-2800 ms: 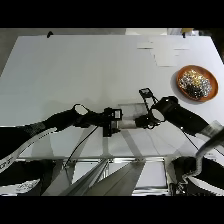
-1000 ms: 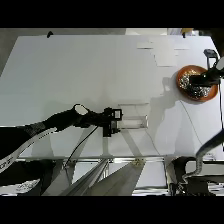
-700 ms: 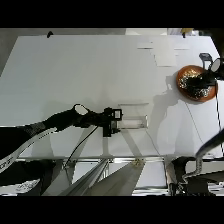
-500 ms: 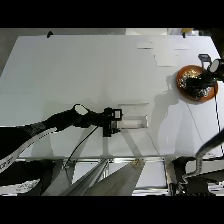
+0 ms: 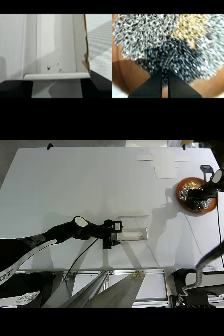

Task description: Fold the box and place the chain.

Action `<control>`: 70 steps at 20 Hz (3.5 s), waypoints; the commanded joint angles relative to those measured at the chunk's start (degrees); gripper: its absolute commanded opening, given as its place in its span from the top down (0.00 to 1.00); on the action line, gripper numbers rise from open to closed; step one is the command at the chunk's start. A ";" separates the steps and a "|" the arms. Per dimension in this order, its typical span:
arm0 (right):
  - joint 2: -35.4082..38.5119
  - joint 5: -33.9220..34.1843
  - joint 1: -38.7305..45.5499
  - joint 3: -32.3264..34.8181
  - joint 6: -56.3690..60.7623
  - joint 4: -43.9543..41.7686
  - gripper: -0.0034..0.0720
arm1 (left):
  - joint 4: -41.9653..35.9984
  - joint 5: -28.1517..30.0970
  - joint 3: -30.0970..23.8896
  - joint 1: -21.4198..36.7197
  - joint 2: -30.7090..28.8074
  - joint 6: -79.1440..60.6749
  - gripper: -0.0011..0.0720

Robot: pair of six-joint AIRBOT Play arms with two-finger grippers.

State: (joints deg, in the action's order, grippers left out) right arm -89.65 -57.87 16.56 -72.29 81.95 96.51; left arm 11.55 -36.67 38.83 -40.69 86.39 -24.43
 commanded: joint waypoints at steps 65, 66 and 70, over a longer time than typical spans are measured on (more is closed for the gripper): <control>34.40 -1.44 -31.95 38.27 -32.28 -51.60 0.62 | 0.02 0.02 0.02 -0.02 0.02 -0.02 0.70; 34.40 -1.97 -31.95 37.94 -32.24 -51.30 0.62 | 0.02 0.00 0.04 -0.02 0.02 -0.02 0.70; 34.51 -9.60 -29.70 30.58 -30.80 -44.54 0.77 | 0.02 0.02 0.04 -0.02 0.02 -0.02 0.70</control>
State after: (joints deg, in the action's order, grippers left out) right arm -55.13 -62.26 -14.55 -37.60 50.22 47.42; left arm 11.57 -36.67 38.83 -40.69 86.41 -24.43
